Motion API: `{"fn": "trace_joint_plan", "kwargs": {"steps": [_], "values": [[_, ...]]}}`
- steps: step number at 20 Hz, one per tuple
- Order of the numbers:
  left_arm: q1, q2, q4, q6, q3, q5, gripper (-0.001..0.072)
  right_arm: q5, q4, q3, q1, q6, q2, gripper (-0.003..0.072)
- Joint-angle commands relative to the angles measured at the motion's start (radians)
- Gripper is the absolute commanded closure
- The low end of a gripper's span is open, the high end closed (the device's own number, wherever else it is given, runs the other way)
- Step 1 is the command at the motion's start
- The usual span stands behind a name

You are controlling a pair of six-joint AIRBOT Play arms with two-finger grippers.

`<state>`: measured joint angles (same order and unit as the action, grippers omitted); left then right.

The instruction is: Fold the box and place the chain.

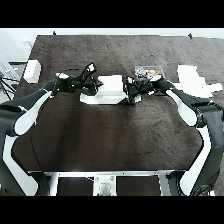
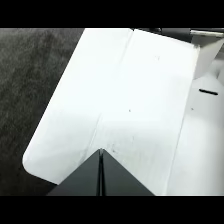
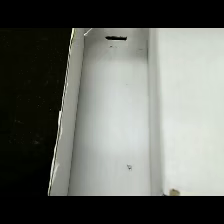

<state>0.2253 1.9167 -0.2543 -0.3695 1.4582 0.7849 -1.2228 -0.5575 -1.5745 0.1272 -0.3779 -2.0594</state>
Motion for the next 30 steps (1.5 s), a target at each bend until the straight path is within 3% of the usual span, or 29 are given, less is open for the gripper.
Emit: {"fn": "trace_joint_plan", "kwargs": {"steps": [1, 8, 13, 15, 18, 20, 24, 30], "values": [[0.0, 0.014, -0.009, 0.007, 0.001, -0.007, 0.0691, -0.001, -0.001, 0.0, 0.0, 0.0, 0.0, 0.0105], [-0.001, 0.011, -0.016, 0.02, 0.02, 0.029, 0.0689, -0.001, -0.001, 0.0, 0.0, 0.0, 0.0, 0.0105], [-0.015, -0.053, -0.084, 0.021, 0.076, 0.087, 0.0683, -0.001, -0.001, 0.0, 0.0, 0.0, 0.0, 0.0105], [-0.049, -0.093, -0.137, 0.032, 0.078, 0.208, 0.0166, -0.001, -0.001, 0.0, 0.0, 0.0, 0.0, 0.0105], [-0.121, -0.128, -0.138, 0.042, 0.078, 0.443, 0.0172, -0.001, -0.001, 0.0, 0.0, 0.0, 0.0, 0.0105], [-0.156, -0.134, -0.168, 0.088, 0.078, 0.502, 0.0172, -0.001, -0.001, 0.0, 0.0, 0.0, 0.0, 0.0105], [-0.14, -0.124, -0.414, 0.208, 0.077, 0.504, 0.0172, -0.001, -0.001, 0.0, 0.0, 0.0, 0.0, 0.0105], [-0.06, -0.054, -0.487, 0.276, 0.052, 0.419, 0.0172, -0.001, -0.001, 0.0, 0.0, 0.0, 0.0, 0.0105]]}}
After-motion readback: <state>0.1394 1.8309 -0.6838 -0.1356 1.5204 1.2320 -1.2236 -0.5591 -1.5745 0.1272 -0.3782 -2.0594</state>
